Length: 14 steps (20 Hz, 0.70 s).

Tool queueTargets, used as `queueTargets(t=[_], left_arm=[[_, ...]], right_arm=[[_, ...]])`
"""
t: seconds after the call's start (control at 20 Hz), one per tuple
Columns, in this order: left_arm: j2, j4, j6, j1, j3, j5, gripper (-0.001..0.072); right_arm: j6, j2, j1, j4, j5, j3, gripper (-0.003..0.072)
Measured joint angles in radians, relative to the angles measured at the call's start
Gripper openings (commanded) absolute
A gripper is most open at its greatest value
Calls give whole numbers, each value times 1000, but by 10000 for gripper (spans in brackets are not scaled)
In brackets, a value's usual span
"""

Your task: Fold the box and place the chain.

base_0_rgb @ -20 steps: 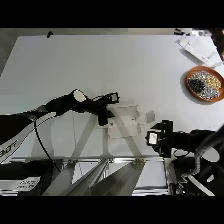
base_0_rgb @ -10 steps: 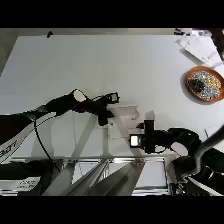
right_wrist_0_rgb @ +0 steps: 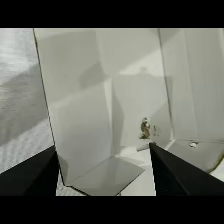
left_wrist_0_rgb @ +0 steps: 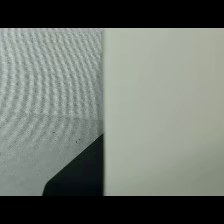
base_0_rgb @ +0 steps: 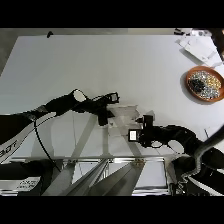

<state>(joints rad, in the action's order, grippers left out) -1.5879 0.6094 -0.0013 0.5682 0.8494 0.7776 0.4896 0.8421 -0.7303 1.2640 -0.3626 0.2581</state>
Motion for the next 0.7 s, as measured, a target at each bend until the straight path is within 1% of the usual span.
queueTargets(t=[0.25,0.35,0.7], left_arm=[[0,0,0,0,0,0,11],[0,0,0,0,0,0,11],[0,0,0,0,0,0,11]], right_arm=[[-4,1,24,5,35,9,605],[-48,1,42,-20,46,15,605],[-340,1,158,-232,63,22,605]])
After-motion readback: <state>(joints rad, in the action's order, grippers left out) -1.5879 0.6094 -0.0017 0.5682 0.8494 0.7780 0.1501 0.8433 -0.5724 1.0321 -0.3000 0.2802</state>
